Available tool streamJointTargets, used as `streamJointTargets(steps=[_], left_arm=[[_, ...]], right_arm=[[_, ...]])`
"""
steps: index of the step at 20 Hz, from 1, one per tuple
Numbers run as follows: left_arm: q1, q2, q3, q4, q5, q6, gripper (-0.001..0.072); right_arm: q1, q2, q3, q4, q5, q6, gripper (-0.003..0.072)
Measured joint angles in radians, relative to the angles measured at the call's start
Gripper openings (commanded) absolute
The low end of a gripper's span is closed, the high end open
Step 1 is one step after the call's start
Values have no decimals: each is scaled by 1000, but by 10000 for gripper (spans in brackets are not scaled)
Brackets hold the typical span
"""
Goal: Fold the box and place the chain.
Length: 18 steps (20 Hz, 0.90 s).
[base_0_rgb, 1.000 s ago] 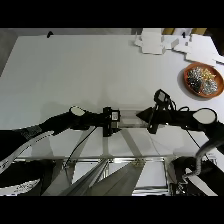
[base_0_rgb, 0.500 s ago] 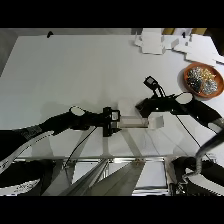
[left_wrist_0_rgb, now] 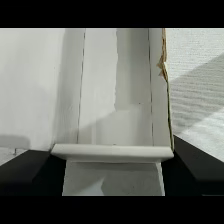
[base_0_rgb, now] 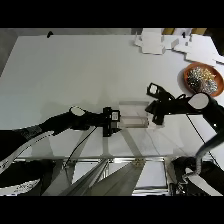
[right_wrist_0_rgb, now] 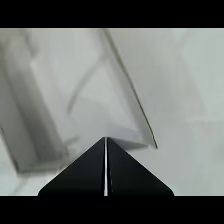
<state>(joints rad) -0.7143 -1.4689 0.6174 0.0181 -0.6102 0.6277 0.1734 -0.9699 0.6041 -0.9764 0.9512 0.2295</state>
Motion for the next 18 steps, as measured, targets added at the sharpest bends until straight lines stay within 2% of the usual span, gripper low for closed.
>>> streamJointTargets(steps=[1,2,3,8,11,13,18], left_arm=[[0,0,0,0,0,0,139],[0,0,0,0,0,0,139],[0,0,0,0,0,-1,139],[0,0,0,0,0,-1,139],[0,0,0,0,0,-1,139],[0,0,0,0,0,-1,139],[0,0,0,0,0,-1,139]], right_arm=[[-11,15,-8,-38,43,-60,115],[-19,26,-21,-66,74,-114,242],[-24,33,-38,-80,94,-160,271],[-35,48,-138,-75,64,-338,217],[-37,30,-169,12,12,-425,215],[-38,6,-178,68,-11,-467,169],[-39,-40,-186,154,-39,-510,169]])
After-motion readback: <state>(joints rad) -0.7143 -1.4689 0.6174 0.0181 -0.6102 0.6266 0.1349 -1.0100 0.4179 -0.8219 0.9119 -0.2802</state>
